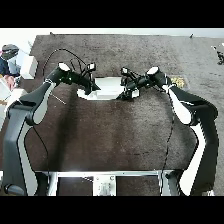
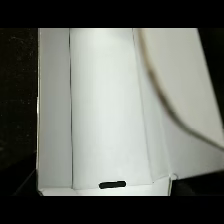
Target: Fold the box and place the chain.
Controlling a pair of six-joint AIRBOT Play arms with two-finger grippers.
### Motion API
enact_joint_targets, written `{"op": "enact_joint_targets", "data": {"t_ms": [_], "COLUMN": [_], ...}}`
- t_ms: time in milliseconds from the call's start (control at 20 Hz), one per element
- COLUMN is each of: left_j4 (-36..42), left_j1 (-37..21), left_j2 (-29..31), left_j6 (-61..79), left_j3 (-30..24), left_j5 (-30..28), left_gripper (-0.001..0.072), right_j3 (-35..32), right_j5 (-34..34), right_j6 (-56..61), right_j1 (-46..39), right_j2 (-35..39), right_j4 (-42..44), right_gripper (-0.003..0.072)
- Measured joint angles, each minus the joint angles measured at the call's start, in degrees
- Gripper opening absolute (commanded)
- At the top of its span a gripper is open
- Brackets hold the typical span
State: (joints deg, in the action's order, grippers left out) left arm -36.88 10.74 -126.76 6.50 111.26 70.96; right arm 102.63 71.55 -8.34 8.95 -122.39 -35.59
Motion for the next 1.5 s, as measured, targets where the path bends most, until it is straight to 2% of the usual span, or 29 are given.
{"op": "enact_joint_targets", "data": {"t_ms": [700, 750, 1500], "left_j4": [0.0, 0.0, 0.0], "left_j1": [0.0, 0.0, 0.0], "left_j2": [0.0, 0.0, 0.0], "left_j6": [-0.04, -0.07, -0.04], "left_j3": [0.0, 0.0, 0.0], "left_j5": [-0.04, -0.04, -0.02], "left_gripper": [0.0012, 0.0012, 0.0012], "right_j3": [0.13, 0.13, 0.13], "right_j5": [-0.94, -1.03, -2.8], "right_j6": [-0.9, -0.92, -0.92], "right_j1": [0.11, 0.11, 0.11], "right_j2": [-0.83, -0.9, -0.92], "right_j4": [-1.25, -1.36, -1.53], "right_gripper": [0.0678, 0.0603, 0.0608]}}
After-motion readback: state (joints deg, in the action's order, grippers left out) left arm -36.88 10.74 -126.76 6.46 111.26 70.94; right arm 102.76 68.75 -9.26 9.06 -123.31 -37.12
